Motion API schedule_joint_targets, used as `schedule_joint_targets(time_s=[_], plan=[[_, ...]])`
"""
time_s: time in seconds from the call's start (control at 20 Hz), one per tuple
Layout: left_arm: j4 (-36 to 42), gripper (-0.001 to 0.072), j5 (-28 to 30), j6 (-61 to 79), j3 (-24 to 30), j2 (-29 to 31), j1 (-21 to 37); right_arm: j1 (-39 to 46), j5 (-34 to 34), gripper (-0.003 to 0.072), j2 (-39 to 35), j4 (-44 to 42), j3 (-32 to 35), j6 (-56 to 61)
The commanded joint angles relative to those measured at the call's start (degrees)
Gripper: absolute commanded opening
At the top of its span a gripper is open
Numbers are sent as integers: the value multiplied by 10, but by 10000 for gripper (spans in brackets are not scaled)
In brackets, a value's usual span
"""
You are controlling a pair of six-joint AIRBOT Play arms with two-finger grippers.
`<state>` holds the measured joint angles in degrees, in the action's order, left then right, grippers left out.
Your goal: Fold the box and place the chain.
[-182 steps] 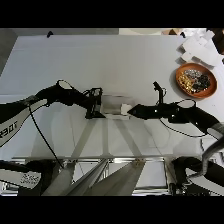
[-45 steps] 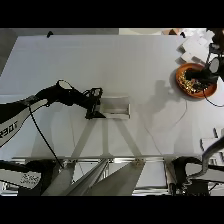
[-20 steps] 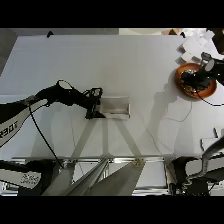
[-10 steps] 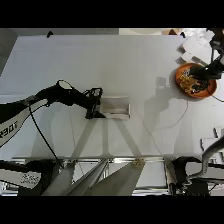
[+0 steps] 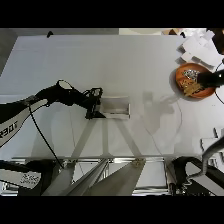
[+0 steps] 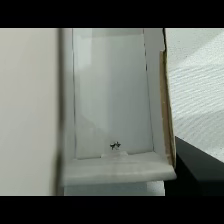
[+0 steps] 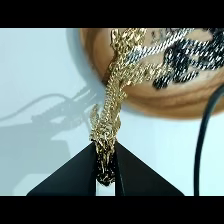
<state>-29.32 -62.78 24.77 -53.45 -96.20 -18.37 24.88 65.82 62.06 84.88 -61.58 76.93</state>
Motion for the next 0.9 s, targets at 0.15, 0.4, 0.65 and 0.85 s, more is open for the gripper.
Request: schedule_joint_targets(time_s=[0.15,0.4,0.65,0.85], plan=[[0,277,0,0,0,0,1,-51,6,5,-151,-18,164,-22],[0,277,0,0,0,0,1,-145,23,6,-193,-53,188,-12],[0,277,0,0,0,0,1,-226,9,6,-193,-73,188,28],[0,277,0,0,0,0,1,-294,-51,6,-181,-73,188,73]])
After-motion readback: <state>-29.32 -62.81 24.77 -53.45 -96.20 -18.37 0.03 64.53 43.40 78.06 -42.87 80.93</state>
